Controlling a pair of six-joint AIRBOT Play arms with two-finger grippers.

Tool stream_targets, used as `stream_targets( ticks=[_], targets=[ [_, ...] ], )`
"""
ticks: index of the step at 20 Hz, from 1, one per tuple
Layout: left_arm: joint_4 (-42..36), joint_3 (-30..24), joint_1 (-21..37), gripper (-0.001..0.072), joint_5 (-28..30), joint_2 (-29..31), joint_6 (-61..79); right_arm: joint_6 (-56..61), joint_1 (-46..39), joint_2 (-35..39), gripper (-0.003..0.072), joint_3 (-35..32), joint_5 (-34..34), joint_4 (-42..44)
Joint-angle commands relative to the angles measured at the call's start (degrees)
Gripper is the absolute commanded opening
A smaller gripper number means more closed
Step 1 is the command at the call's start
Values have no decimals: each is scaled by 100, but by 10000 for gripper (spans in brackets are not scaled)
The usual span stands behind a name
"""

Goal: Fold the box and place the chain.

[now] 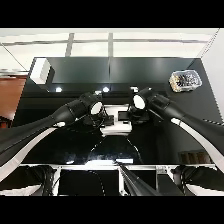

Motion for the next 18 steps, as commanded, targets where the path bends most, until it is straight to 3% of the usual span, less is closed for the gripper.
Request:
stream_targets(
  ticks=[1,6,10,12,15,18],
  targets=[
    [35,4,0,28,7,4,-4,-509,-144,494,389,4,168,7],
    [129,4,0,29,2,4,20,-1436,-485,1794,388,2,560,-280],
    [197,2,0,29,42,4,17,-1488,-1381,2529,387,-2,546,-2741],
    [199,2,0,29,98,4,28,-1488,-2100,2520,369,-160,28,-3508],
    [205,2,4,29,173,4,127,-866,-3445,2411,370,-678,-1263,-3289],
    [184,2,4,29,201,4,127,-656,-4393,1886,371,-809,-1790,-2518]
  ],
)
